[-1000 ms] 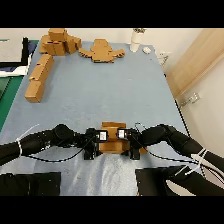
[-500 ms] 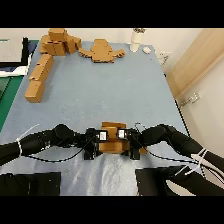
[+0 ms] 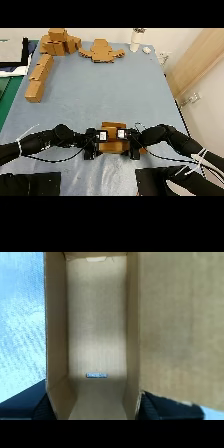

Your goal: Fold the box.

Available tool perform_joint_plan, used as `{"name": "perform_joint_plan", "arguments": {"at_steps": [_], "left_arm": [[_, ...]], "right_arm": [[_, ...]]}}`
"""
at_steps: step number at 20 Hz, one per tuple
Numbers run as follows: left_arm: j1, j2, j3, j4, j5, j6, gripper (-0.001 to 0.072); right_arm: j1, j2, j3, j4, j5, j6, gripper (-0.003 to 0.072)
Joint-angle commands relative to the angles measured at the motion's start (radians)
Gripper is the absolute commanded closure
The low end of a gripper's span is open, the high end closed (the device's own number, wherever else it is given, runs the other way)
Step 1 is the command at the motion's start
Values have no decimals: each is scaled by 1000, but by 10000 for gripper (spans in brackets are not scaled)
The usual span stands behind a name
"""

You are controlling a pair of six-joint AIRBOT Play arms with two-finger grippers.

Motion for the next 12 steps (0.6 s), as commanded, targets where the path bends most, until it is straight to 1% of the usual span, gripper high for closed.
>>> {"name": "perform_joint_plan", "arguments": {"at_steps": [1,4,8,9,12], "left_arm": [[0,0,0,0,0,0,112],[0,0,0,0,0,0,112],[0,0,0,0,1,0,112],[0,0,0,0,0,0,112],[0,0,0,0,1,0,112]], "right_arm": [[0,1,1,0,0,0,86],[0,1,1,0,-44,0,86],[0,1,1,2,-46,0,77],[0,1,2,8,-46,1,-34],[0,4,3,19,-77,43,-34]]}}
